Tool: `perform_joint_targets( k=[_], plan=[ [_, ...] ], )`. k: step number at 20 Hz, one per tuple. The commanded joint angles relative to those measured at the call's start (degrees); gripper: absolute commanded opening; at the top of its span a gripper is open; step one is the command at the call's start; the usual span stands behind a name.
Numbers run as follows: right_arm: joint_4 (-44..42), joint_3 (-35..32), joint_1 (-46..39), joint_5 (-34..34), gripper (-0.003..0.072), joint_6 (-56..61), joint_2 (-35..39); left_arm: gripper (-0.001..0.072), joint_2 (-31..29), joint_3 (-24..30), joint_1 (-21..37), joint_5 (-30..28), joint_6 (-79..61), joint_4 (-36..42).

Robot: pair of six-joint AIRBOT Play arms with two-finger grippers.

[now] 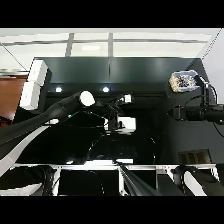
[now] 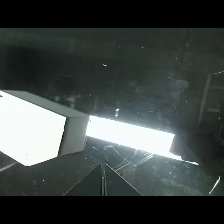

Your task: Fold the box and place the chain.

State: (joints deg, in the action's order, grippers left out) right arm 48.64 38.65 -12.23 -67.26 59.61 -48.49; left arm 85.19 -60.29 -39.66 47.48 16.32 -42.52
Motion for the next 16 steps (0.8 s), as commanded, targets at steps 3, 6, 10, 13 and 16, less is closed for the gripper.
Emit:
perform_joint_targets(
  k=[3, 6, 10, 13, 16],
  plan=[
    [-0.09, -0.37, -0.02, 0.92, 0.0018, -0.5, 0.02, 0.0715, 1.4, -1.05, -0.68, 0.76, 0.68, -0.48],
    [-0.11, -0.37, -0.02, 1.11, 0.0017, -0.63, 0.04, 0.0715, 1.38, -1.25, -0.7, 3.41, 0.7, -0.46],
    [-0.07, -0.48, -0.02, 1.18, 0.0017, -0.72, 0.02, 0.0714, 1.4, -1.36, -0.72, 4.66, 0.61, -0.68],
    [-0.02, -0.48, -0.02, 1.99, 0.0017, -0.7, 0.02, 0.0715, 1.46, -1.36, -1.62, 3.85, 0.61, -4.96],
    [-0.02, -0.48, -0.02, 1.95, 0.0017, -0.7, 0.02, 0.0715, 1.51, -1.33, -2.89, 3.56, 0.61, -7.34]
  ],
)
